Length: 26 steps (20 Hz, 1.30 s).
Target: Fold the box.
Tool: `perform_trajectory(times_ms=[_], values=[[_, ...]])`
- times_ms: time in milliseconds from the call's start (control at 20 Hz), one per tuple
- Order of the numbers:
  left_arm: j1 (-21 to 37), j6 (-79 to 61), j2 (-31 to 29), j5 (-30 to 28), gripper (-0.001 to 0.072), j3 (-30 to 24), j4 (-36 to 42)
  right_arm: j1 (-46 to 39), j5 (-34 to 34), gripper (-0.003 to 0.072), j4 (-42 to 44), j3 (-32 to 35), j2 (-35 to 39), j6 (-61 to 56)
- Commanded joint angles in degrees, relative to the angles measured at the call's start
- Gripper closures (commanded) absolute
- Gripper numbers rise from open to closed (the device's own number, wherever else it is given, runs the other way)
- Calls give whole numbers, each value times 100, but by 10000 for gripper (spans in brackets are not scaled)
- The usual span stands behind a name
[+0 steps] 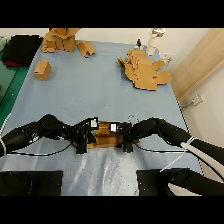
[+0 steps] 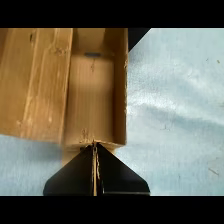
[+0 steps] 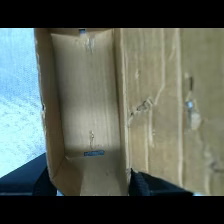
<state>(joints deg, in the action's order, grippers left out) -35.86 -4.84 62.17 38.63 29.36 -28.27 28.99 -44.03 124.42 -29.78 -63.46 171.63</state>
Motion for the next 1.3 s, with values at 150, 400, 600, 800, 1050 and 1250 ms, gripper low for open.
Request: perform_trajectory(times_ms=[150, 400, 600, 800, 1050, 1250], values=[[-55, -487, 247, -7, 666, -28, 560, 4, 0, 196, 2, -2, -2, 0], [-72, -485, 308, 42, 337, -28, 557, 4, 0, 196, 2, -2, -2, -2], [-72, -485, 308, 44, 336, -28, 557, 4, 0, 196, 2, 0, -2, -2], [-72, -481, 308, 44, 345, -26, 509, 4, 2, 196, 2, -2, -2, -2], [-72, -267, 219, -81, 697, -26, 321, 4, 2, 196, 2, -2, -2, -2], [2, 1696, -420, -560, 698, -26, -1255, 4, 0, 196, 2, -2, -2, -2]])
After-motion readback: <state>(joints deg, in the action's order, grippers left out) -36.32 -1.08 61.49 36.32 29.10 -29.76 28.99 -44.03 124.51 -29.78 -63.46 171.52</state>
